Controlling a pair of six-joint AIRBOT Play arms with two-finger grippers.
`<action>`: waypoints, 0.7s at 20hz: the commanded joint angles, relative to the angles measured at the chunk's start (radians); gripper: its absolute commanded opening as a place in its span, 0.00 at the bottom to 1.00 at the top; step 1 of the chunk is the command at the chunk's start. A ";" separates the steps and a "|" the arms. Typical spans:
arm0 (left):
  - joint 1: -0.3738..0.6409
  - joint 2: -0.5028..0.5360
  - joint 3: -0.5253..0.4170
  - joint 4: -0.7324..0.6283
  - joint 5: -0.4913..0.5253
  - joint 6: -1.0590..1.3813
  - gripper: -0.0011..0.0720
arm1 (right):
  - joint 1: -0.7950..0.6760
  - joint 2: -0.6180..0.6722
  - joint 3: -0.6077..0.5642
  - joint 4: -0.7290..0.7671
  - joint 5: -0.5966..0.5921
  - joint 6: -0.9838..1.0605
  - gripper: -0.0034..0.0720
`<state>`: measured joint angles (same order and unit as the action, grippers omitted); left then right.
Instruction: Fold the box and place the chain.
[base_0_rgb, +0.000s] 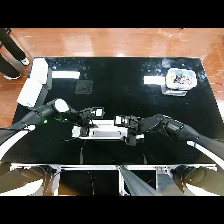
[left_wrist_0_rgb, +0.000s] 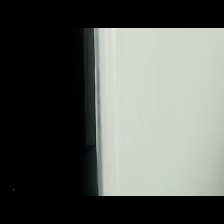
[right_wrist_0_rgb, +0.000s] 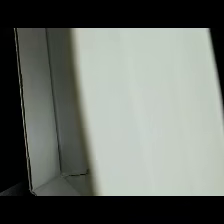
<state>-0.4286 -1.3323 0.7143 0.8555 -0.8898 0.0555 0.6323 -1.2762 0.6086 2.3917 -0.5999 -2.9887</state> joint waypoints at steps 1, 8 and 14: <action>0.000 0.000 0.000 0.000 -0.001 0.000 0.05 | 0.009 -0.011 0.000 0.000 0.026 0.002 0.98; 0.000 0.000 0.000 0.000 -0.001 0.000 0.05 | 0.038 -0.011 0.000 0.007 0.047 0.002 0.98; 0.000 0.000 0.000 0.000 -0.001 0.000 0.05 | 0.026 -0.011 0.000 -0.018 0.017 0.002 0.98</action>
<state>-0.4286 -1.3323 0.7143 0.8555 -0.8917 0.0555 0.6628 -1.2873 0.6090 2.3882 -0.5694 -2.9868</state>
